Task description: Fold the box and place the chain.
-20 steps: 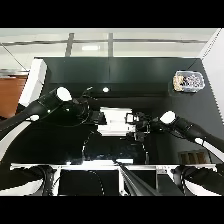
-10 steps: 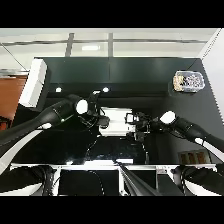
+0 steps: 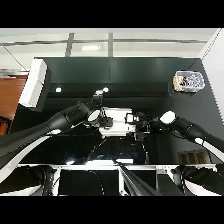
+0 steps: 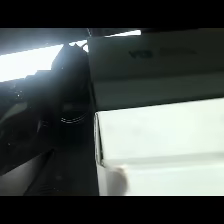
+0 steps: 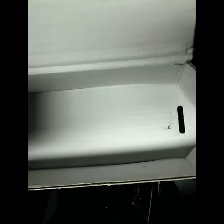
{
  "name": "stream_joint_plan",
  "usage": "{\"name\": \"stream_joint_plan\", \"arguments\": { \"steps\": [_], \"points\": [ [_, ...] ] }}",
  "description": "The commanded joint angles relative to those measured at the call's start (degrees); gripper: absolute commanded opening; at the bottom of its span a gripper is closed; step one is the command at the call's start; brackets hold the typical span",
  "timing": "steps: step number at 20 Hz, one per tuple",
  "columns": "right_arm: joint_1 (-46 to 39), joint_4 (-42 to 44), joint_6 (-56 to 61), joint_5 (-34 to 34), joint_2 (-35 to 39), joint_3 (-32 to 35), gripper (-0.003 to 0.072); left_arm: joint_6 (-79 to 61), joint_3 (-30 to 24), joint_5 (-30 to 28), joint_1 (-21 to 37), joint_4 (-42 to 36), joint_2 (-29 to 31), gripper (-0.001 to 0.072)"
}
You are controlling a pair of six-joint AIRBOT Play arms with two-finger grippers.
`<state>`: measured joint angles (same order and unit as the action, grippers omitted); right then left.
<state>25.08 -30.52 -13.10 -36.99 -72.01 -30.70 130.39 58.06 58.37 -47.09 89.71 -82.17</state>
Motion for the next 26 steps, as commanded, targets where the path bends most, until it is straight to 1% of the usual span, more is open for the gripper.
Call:
{"name": "stream_joint_plan", "arguments": {
  "steps": [1,2,6,7,8,11,12,13,14,18,19,20,21,23,24,25,26],
  "points": [
    [0.0,0.0,0.0,0.0,0.0,0.0,0.0196,6.0,0.3,0.8,-0.8,1.0,-0.9,0.0445],
    [0.0,0.0,0.0,0.0,0.0,0.0,0.0195,6.0,0.3,0.5,-0.8,1.0,-1.1,0.0392],
    [0.0,0.0,0.0,0.0,0.0,0.0,0.0195,6.2,0.3,0.7,-0.8,0.9,-1.2,0.0388],
    [0.0,0.0,0.0,0.0,0.0,0.0,0.0195,6.5,0.3,0.5,-0.8,0.9,-1.3,0.0270],
    [0.0,0.0,0.0,0.0,0.0,0.0,0.0195,6.4,0.3,-0.3,-0.8,0.9,-1.4,0.0225],
    [0.0,0.0,0.0,0.0,0.0,0.0,0.0195,6.4,0.3,-0.6,-0.8,0.8,-2.0,0.0214],
    [0.0,0.0,0.0,0.0,0.0,0.0,0.0195,6.4,0.3,-0.1,-0.8,0.7,-2.3,0.0117],
    [0.0,0.0,0.0,0.0,0.0,0.0,0.0195,6.4,0.3,0.4,-0.8,0.7,-2.6,0.0080],
    [0.0,0.0,0.0,0.0,0.0,0.0,0.0195,6.1,0.3,0.6,-0.8,0.7,-2.7,0.0024],
    [0.0,0.0,0.0,0.0,0.0,0.0,0.0195,5.1,0.3,0.8,-0.8,0.7,-2.7,0.0026],
    [0.0,0.0,0.0,0.0,0.0,0.0,0.0195,5.1,0.3,0.7,-0.7,0.7,-2.7,0.0109],
    [0.0,0.0,0.0,0.0,0.0,0.0,0.0195,5.1,0.5,0.7,-0.7,0.7,-2.7,0.0256],
    [0.0,0.0,0.0,0.1,0.0,0.0,0.0195,5.0,0.7,0.7,-0.7,0.7,-2.7,0.0359],
    [0.0,0.0,0.0,0.1,0.0,0.0,0.0195,5.0,1.1,1.0,-0.6,0.9,-2.7,0.0365],
    [0.0,0.0,0.0,0.1,0.0,0.0,0.0195,5.1,1.2,1.0,-0.6,1.1,-2.7,0.0311],
    [0.0,0.0,0.0,0.1,0.0,0.0,0.0195,5.0,1.3,1.1,-0.6,1.3,-2.7,0.0084],
    [0.0,0.0,0.0,0.1,0.0,0.0,0.0195,5.0,1.4,1.1,-0.7,1.3,-2.7,0.0026]
  ]
}}
